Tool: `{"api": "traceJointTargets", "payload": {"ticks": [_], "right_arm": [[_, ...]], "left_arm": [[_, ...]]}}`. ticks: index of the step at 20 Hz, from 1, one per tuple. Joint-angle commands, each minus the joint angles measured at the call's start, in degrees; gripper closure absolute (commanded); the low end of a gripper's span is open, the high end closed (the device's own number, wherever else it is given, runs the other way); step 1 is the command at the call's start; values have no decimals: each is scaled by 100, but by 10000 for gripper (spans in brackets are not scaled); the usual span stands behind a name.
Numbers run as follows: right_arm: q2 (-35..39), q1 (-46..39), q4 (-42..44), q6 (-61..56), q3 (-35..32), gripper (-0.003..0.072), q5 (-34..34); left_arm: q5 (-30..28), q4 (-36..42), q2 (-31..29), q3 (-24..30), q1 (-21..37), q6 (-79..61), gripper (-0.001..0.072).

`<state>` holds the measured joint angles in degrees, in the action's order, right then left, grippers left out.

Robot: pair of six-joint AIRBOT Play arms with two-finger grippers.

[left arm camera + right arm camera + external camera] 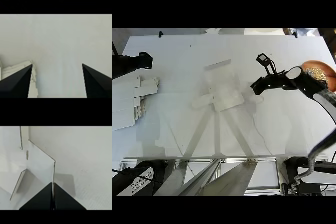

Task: Fold the box and place the chain.

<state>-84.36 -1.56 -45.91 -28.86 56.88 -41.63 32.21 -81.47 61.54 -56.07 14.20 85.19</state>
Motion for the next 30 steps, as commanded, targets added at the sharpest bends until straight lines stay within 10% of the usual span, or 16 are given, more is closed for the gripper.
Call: {"api": "traceJointTargets", "payload": {"ticks": [1,30], "right_arm": [[7,0,153,15,0,681,201],[98,0,389,-879,-492,677,223]], "left_arm": [[-2,0,4,-4,0,0,12],[-46,570,17,-4,-4,-28,13]]}}
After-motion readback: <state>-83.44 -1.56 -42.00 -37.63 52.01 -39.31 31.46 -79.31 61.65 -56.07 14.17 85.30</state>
